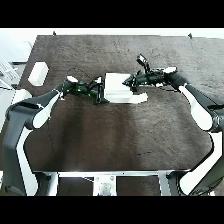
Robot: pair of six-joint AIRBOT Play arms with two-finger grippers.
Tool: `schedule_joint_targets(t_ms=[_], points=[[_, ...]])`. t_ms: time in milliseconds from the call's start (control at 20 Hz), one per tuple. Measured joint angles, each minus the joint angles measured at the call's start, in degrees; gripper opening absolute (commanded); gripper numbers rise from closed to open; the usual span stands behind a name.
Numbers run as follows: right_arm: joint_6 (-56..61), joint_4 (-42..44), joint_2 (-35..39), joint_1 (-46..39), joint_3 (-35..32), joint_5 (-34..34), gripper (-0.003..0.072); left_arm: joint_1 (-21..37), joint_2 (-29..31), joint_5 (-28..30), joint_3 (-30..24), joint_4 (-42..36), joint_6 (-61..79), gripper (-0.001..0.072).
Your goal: Fold the box and place the chain.
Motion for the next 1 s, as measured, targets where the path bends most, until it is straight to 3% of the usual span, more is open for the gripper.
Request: schedule_joint_targets(t_ms=[750,1000], points=[[3.32,-5.99,-4.02,0.22,4.09,-0.39,0.0007,-0.02,-0.02,-0.13,0.0,-0.09,0.09,0.029],[5.7,-7.58,0.46,0.09,7.96,2.69,0.0004,0.0,-0.02,-0.17,0.0,0.02,0.15,0.029]])
